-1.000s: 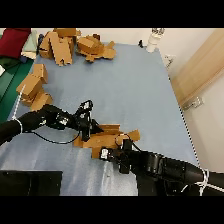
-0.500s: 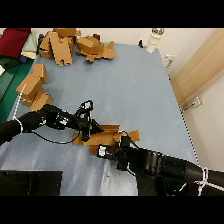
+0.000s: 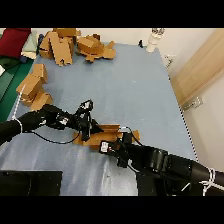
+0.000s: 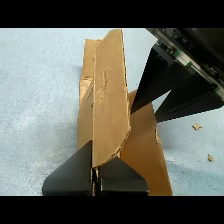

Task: Fold the box.

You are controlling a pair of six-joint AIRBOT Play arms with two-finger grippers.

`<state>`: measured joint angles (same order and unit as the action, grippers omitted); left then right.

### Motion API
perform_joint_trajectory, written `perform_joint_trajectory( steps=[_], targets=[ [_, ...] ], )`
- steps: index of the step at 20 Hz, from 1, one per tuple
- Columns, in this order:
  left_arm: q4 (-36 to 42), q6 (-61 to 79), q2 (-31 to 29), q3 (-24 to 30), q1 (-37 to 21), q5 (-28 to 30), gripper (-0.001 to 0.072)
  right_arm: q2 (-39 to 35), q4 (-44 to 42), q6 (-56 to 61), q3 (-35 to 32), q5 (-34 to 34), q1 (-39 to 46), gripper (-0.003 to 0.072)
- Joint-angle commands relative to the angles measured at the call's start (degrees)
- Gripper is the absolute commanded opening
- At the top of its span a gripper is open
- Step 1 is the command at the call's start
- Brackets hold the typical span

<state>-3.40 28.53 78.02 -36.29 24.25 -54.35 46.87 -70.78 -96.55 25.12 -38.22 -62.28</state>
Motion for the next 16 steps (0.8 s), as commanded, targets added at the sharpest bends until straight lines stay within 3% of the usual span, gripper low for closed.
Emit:
perform_joint_trajectory(
  steps=[1, 4, 8, 13, 16],
  targets=[
    [0.0, 0.2, 0.0, -0.1, 0.0, 0.3, 0.0013, -0.9, -10.0, -11.1, -0.2, 3.4, 5.3, 0.0305],
    [0.0, 0.2, 0.0, -0.1, 0.0, 0.4, 0.0013, -1.4, -19.8, -22.2, -0.2, 2.8, 10.2, 0.0305],
    [0.0, 0.2, 0.0, -0.1, 0.0, 0.3, 0.0013, -5.3, -22.8, -28.1, -0.3, 2.5, 15.0, 0.0305],
    [0.0, 0.2, 0.0, -0.1, 0.0, 0.3, 0.0013, -5.5, -45.4, -52.5, -0.3, -4.7, 24.9, 0.0305],
    [0.0, 0.2, 0.0, -0.1, 0.0, 0.3, 0.0013, -3.3, -46.7, -53.5, -0.2, -4.5, 25.3, 0.0307]
  ],
)
